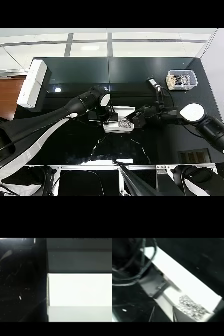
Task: Fold the box and place the chain.
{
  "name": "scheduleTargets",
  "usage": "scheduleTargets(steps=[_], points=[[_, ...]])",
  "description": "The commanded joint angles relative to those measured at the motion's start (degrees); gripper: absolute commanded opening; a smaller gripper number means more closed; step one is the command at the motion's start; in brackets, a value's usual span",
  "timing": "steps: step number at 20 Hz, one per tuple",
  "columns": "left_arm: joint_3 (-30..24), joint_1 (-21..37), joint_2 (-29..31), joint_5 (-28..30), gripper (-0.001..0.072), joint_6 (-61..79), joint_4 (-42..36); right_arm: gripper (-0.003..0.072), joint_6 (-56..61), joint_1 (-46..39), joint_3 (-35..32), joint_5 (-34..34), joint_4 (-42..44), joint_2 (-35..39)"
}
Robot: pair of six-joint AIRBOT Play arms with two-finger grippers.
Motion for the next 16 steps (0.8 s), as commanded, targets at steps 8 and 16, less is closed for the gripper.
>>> scheduleTargets(steps=[8,16], points=[[0.24,0.15,0.02,-0.35,0.0031,-0.02,-0.04,0.0283,1.31,-12.37,1.16,4.37,-8.00,-0.50],[2.86,-3.06,7.48,-3.34,0.0435,-2.64,8.41,0.0284,1.29,-12.37,1.16,5.31,-8.85,-0.50]])
